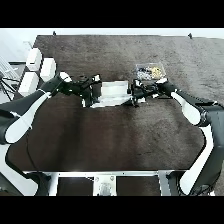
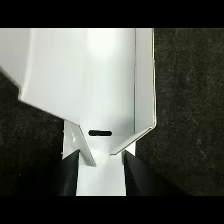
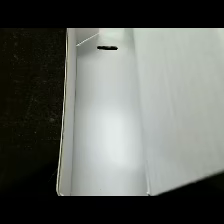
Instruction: Fold the box and place the chain.
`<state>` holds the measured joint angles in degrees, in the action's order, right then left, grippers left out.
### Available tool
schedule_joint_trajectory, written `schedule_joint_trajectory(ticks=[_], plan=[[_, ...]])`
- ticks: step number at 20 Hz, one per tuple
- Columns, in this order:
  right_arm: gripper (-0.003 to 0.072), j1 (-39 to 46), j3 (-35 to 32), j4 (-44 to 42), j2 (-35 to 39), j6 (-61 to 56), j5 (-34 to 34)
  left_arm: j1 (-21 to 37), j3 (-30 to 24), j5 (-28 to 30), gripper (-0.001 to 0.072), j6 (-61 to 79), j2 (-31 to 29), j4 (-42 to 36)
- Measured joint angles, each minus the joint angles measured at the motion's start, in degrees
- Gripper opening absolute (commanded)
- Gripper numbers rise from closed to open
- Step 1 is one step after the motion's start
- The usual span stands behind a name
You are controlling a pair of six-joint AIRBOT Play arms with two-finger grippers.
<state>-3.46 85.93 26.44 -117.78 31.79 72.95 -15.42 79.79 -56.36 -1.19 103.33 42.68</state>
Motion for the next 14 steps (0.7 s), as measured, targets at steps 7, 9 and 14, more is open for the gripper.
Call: schedule_joint_trajectory(ticks=[7, 9, 14], plan=[[0.0495, 0.02, 0.00, 0.07, 0.00, 0.00, 0.02, -0.90, 0.07, 0.07, 0.0289, -0.22, 0.79, 0.17], [0.0494, 0.02, 0.00, 0.07, 0.00, 0.00, 0.00, -1.03, 0.07, 0.87, 0.0291, -0.39, 0.90, 1.11], [0.0495, -0.02, 0.00, -0.26, 0.00, -0.11, -0.20, -1.14, 0.68, 2.91, 0.0318, -1.53, 1.05, 4.42]])
